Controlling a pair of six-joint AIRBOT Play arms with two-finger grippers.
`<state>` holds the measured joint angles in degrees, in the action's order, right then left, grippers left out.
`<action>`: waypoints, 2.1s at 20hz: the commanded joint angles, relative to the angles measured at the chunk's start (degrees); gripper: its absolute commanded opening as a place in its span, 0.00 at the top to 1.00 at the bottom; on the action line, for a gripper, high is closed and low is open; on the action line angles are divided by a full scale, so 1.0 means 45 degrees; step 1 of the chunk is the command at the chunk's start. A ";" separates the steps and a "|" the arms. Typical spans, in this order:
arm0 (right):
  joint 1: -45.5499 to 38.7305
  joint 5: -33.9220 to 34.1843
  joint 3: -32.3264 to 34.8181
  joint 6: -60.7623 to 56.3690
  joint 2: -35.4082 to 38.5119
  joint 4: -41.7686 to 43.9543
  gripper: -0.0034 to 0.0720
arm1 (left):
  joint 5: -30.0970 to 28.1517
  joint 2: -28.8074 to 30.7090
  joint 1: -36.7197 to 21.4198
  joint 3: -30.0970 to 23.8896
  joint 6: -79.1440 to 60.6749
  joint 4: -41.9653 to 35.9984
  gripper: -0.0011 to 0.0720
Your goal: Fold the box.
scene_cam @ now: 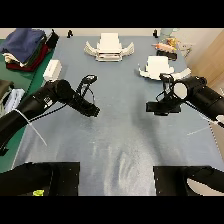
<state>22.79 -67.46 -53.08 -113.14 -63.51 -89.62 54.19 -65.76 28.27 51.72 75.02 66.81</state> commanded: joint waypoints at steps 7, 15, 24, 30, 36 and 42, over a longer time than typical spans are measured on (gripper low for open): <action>0.0010 0.0000 -0.0010 0.0000 -0.0005 0.0015 0.95 | -0.0010 0.0005 -0.0005 -0.0005 0.0000 0.0005 0.97; 0.0010 0.1273 -0.0010 0.0000 -0.0010 0.0015 0.95 | -0.0010 0.0005 -0.0005 -0.0005 -0.0005 0.0005 0.97; 0.0010 0.2016 -0.0112 -0.0311 -0.0024 0.0656 0.95 | -0.0010 0.0005 -0.0005 -0.0005 0.0000 0.0005 0.97; -0.3147 0.2866 -0.2866 0.0491 -0.1792 -0.1190 0.95 | -0.0010 0.0005 -0.0005 -0.0005 -0.0005 0.0005 0.97; -1.0093 0.2215 -1.0661 0.5960 -0.7655 0.5226 0.39 | -0.0010 0.0005 -0.0005 -0.0005 0.0000 0.0005 0.97; -1.1482 0.2769 -1.3687 0.7597 -1.1555 0.7776 0.39 | -0.0010 0.0005 -0.0005 -0.0005 -0.0005 0.0005 0.97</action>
<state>-25.82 -56.03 -108.73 -84.73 -107.92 -62.08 54.15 -65.73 28.27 51.72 75.02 66.81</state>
